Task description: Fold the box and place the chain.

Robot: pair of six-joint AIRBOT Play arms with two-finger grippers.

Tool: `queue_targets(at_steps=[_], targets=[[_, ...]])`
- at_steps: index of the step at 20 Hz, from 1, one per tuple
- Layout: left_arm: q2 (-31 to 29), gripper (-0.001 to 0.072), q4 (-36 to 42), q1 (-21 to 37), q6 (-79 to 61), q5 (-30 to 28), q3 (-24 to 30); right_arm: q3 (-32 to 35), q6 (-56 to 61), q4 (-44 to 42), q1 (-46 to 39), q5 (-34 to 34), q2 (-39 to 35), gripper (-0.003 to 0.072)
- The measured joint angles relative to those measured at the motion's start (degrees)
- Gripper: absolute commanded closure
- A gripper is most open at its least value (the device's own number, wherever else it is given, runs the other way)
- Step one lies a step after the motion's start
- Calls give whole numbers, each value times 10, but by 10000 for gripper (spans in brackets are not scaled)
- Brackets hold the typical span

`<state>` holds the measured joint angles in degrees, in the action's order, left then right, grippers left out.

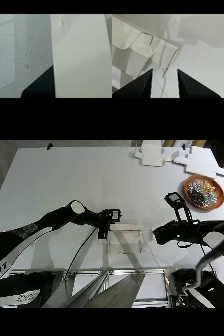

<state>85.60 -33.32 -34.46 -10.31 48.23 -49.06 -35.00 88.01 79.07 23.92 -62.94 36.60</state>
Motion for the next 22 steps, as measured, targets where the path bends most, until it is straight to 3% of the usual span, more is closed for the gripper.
queue_targets(at_steps=[10,18,22], targets=[[0,701,-1,0,0,0,0,0,-68,-11,0,-6,0,347],[0,700,-2,0,0,0,0,0,-330,-153,0,-25,0,347],[0,701,-2,0,1,0,0,5,-424,-174,21,-56,2,345]])
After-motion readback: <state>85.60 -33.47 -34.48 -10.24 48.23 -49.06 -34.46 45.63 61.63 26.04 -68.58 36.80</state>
